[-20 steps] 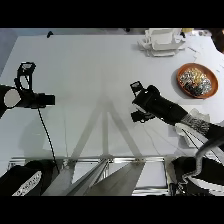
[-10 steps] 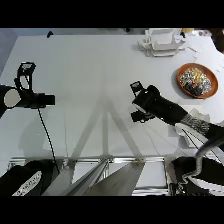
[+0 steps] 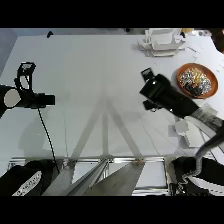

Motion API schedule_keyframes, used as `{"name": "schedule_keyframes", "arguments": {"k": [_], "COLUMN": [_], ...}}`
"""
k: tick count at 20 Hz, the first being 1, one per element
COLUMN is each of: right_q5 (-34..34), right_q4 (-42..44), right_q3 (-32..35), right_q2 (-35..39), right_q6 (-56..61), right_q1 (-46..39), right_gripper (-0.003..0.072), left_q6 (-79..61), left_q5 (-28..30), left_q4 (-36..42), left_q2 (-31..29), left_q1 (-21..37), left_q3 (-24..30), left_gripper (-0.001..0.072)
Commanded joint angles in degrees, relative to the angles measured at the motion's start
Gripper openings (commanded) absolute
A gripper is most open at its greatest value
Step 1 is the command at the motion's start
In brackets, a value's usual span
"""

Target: Fold the box and place the chain.

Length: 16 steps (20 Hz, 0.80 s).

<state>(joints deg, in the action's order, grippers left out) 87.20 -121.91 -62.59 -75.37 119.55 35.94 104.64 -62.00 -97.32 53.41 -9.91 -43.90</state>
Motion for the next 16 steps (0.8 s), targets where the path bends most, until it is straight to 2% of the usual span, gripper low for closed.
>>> {"name": "schedule_keyframes", "arguments": {"k": [1,5,10,12,16], "right_q5": [3.2,4.2,2.4,1.9,-2.3], "right_q4": [-11.2,-9.6,-7.7,-1.8,14.3], "right_q3": [-2.3,-2.3,-2.3,-2.3,-2.3], "right_q2": [3.8,4.2,4.2,4.2,4.0], "right_q6": [-6.6,-9.0,-9.2,-10.8,-23.7], "right_q1": [-10.4,-29.9,-50.9,-58.1,-68.9], "right_gripper": [0.0025,0.0025,0.0045,0.0038,0.0046], "left_q6": [0.0,0.0,0.0,0.0,0.0], "left_q5": [0.0,0.0,0.0,0.0,0.0], "left_q4": [0.0,0.0,0.0,0.0,0.0], "left_q2": [0.0,0.0,0.0,0.0,0.0], "left_q1": [0.0,0.0,0.0,0.0,0.0], "left_q3": [0.0,0.0,0.0,0.0,0.0], "left_gripper": [0.001,0.001,0.001,0.001,0.001]}}
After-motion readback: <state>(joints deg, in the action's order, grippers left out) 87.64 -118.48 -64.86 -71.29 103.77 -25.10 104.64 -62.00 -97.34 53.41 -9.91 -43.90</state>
